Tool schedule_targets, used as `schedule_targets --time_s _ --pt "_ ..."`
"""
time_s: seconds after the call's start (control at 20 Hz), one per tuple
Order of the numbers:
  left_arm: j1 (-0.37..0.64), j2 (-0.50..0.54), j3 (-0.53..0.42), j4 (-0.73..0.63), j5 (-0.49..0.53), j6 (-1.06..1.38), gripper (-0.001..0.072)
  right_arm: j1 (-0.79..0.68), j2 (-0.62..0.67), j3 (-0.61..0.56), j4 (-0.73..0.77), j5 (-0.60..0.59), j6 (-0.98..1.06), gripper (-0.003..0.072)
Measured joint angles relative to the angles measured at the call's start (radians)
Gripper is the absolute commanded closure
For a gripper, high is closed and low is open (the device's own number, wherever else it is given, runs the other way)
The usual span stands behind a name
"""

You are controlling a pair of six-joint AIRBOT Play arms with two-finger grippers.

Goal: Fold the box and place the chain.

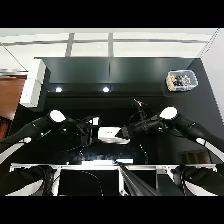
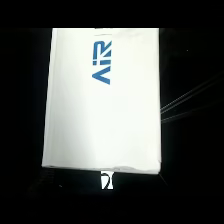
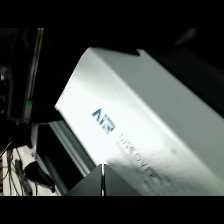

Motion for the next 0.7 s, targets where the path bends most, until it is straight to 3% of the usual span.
schedule_targets --time_s 0.7 --pt "0.0 0.0 0.0 0.002 -0.002 0.002 0.021 0.043 -0.02 -0.005 -0.125 -0.097 0.118 0.0674"
